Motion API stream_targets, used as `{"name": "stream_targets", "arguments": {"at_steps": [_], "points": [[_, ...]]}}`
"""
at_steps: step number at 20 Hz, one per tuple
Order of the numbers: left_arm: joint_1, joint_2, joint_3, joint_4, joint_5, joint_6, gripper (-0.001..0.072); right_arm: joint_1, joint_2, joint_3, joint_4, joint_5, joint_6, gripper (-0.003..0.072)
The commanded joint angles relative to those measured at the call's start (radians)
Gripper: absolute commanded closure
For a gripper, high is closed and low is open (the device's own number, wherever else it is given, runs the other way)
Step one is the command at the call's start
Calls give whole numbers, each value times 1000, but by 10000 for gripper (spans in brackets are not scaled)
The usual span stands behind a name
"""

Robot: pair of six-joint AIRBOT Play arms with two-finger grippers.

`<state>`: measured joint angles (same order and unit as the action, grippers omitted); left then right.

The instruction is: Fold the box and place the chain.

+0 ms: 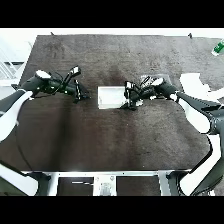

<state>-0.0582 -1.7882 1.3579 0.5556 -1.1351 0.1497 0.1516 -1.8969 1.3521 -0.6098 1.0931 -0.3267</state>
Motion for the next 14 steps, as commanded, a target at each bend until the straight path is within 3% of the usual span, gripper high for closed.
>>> {"name": "stream_targets", "arguments": {"at_steps": [1, 3, 4, 5, 8, 14], "points": [[-5, -114, 112, 0, -89, 71, 299, 0, 0, 0, 0, 0, 0, 104], [-9, -115, 113, 21, -67, 133, 278, 0, 0, 0, 0, 0, 0, 104], [-9, -115, 113, 23, -55, 161, 188, 0, 0, 0, 0, 0, 0, 104], [-9, -116, 111, 24, -53, 173, -2, 0, 0, 0, 0, 0, 0, 104], [-9, -116, 108, 6, -103, 221, -11, 0, 0, 0, 0, 0, 0, 104], [-60, -138, 108, 13, -95, 225, -11, 0, 0, 0, 0, 0, 0, 105]]}}
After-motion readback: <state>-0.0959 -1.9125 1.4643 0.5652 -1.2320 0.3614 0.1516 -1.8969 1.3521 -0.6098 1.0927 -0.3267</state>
